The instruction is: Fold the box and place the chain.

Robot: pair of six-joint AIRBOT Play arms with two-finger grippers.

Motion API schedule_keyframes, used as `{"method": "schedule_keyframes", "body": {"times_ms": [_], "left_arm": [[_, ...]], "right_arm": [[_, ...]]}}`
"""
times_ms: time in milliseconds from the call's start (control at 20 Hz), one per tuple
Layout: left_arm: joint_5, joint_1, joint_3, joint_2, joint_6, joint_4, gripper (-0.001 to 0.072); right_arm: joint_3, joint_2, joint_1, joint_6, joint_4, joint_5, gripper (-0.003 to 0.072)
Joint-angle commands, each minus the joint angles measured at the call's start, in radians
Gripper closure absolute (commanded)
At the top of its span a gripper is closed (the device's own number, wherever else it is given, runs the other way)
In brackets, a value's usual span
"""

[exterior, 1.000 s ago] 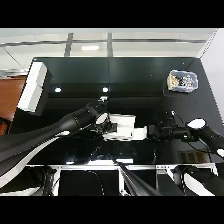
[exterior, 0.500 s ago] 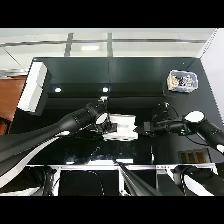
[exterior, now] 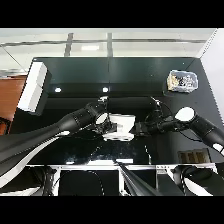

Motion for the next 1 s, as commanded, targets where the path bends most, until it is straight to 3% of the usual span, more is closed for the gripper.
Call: {"method": "schedule_keyframes", "body": {"times_ms": [0, 250, 500, 600, 950], "left_arm": [[0.000, 0.001, 0.001, 0.000, 0.001, 0.000, 0.0686], [0.001, 0.001, 0.001, 0.000, 0.001, 0.000, 0.0686], [0.005, 0.001, 0.001, 0.000, 0.001, 0.000, 0.0686], [0.007, 0.001, 0.001, 0.000, 0.001, 0.000, 0.0686], [0.007, 0.001, 0.001, 0.000, 0.001, 0.000, 0.0685]], "right_arm": [[0.008, 0.000, 0.055, 0.097, -0.095, -0.049, 0.0333], [0.061, -0.034, 0.130, 0.274, -0.232, -0.134, 0.0334], [0.201, -0.146, 0.264, 0.520, -0.430, -0.063, 0.0334], [0.251, -0.182, 0.307, 0.628, -0.534, -0.022, 0.0426], [0.323, -0.249, 0.399, 0.887, -0.716, 0.038, 0.0426]]}}
